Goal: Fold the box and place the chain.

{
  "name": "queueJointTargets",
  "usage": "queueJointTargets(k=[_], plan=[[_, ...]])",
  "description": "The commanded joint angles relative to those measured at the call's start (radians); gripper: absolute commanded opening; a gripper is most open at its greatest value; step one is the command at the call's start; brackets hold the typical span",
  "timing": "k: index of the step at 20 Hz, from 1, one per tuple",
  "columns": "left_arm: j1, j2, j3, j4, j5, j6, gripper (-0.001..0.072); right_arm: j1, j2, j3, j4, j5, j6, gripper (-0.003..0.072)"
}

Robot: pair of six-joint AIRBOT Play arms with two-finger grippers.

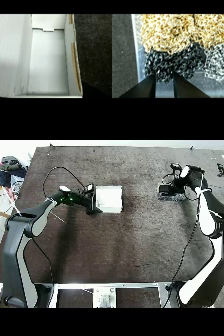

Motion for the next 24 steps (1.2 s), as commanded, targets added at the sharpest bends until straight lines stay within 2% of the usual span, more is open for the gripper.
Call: queueJointTargets(k=[1, 2, 9, 17, 21, 24], plan=[[0.000, 0.000, 0.000, 0.000, 0.000, 0.000, 0.0468, 0.000, -0.016, 0.000, 0.010, 0.024, 0.000, 0.0192], [0.000, 0.000, 0.000, 0.000, 0.000, 0.000, 0.0468, 0.000, -0.015, 0.000, 0.006, 0.020, 0.000, 0.0027], [0.000, 0.000, 0.000, 0.000, 0.000, 0.000, 0.0468, 0.000, 0.039, 0.003, 0.008, 0.010, -0.001, 0.0029], [0.000, 0.000, 0.000, 0.000, 0.000, 0.000, 0.0468, 0.000, 0.304, 0.003, 0.008, 0.019, -0.039, 0.0028], [0.000, 0.000, 0.000, 0.000, 0.000, 0.000, 0.0468, 0.010, 0.476, 0.003, 0.008, -0.065, -0.063, 0.0011], [0.000, 0.000, 0.000, 0.000, 0.000, 0.000, 0.0468, 0.040, 0.612, 0.003, 0.008, -0.209, -0.079, 0.0011]])
